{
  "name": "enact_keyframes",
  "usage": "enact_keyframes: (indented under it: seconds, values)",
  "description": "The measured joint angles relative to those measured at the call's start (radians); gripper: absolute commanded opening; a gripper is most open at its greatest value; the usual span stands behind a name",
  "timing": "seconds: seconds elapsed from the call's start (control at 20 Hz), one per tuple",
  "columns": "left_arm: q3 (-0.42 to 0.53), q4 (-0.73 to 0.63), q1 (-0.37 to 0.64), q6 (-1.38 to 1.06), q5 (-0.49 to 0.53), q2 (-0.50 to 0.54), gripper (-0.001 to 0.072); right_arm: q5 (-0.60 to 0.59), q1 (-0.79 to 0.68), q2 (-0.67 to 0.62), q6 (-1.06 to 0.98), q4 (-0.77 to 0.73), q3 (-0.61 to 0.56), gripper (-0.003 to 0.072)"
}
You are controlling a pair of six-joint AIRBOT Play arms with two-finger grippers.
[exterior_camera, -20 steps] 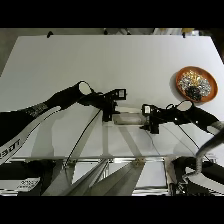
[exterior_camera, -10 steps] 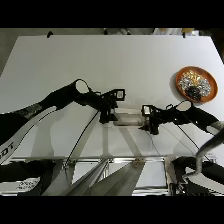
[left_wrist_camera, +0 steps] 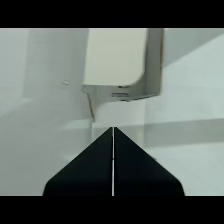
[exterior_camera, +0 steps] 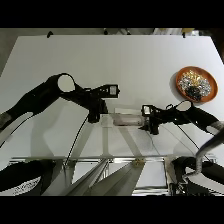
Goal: Fold the box and place the chain.
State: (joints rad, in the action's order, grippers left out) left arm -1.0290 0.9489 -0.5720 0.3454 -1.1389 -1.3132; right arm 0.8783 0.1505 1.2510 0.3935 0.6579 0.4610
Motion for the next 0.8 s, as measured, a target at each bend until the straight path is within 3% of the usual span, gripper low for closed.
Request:
enact_keyframes:
  seconds: [0.15,0.3,0.4,0.55,0.8]
  values:
    - [0.0,-0.03,-0.024,0.045,-0.082,0.033,0.0004,0.0,0.0,0.0,0.0,0.0,0.0,0.0457]
    - [0.002,-0.083,-0.084,0.068,-0.077,0.025,0.0004,0.0,0.0,0.0,0.0,0.0,0.0,0.0457]
    - [0.002,-0.107,-0.13,0.077,0.0,-0.001,0.0004,0.0,0.0,0.0,0.0,0.0,0.0,0.0457]
    - [0.002,-0.133,-0.178,0.128,0.195,-0.05,0.0004,0.0,0.0,0.0,0.0,0.0,0.0,0.0457]
    - [0.002,-0.15,-0.195,0.285,0.484,-0.104,0.0005,0.0,0.0,0.0,0.0,0.0,0.0,0.0457]
